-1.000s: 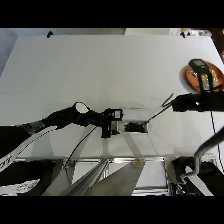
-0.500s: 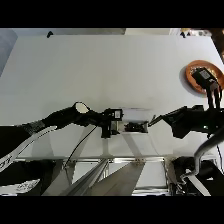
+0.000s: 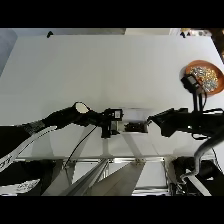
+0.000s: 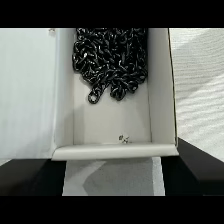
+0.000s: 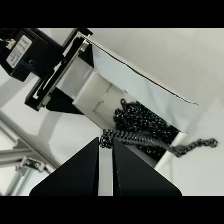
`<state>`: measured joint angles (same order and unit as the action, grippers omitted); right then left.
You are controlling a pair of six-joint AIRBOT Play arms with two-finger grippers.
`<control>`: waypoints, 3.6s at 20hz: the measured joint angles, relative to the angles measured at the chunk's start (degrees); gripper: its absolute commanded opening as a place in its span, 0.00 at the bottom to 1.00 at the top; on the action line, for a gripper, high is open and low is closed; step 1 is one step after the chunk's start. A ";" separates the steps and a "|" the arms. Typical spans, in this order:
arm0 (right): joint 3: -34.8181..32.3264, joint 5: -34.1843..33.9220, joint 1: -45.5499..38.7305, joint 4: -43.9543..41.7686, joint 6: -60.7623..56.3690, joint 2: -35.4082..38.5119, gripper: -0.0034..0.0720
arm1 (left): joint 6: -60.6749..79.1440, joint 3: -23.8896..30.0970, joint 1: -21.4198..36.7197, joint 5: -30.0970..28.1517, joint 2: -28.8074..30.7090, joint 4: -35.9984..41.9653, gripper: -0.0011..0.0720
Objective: Fold the box and place the chain.
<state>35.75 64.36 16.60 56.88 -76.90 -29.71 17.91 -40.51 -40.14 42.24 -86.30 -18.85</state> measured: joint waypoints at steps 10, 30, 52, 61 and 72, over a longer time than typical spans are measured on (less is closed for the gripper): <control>-8.63 -11.17 3.21 -2.93 5.07 -7.72 0.08 | 0.00 0.00 0.00 0.00 0.00 0.00 0.39; -1.90 3.02 -3.43 22.36 23.43 -15.06 0.29 | 0.00 0.00 0.00 0.00 0.00 0.00 0.39; -15.08 -16.76 -5.07 -3.10 76.85 -23.26 0.44 | 0.00 0.00 0.00 0.00 0.00 -0.02 0.39; -15.10 -18.21 -4.74 -1.01 76.89 -25.35 0.07 | 0.00 0.00 0.00 0.00 0.00 -0.02 0.39; -15.19 -12.37 -12.70 6.78 60.85 -12.55 0.07 | 0.00 0.00 0.00 0.00 0.00 0.00 0.39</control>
<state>20.56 51.99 3.90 63.66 -16.05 -42.26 17.91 -40.51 -40.14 42.24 -86.30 -18.85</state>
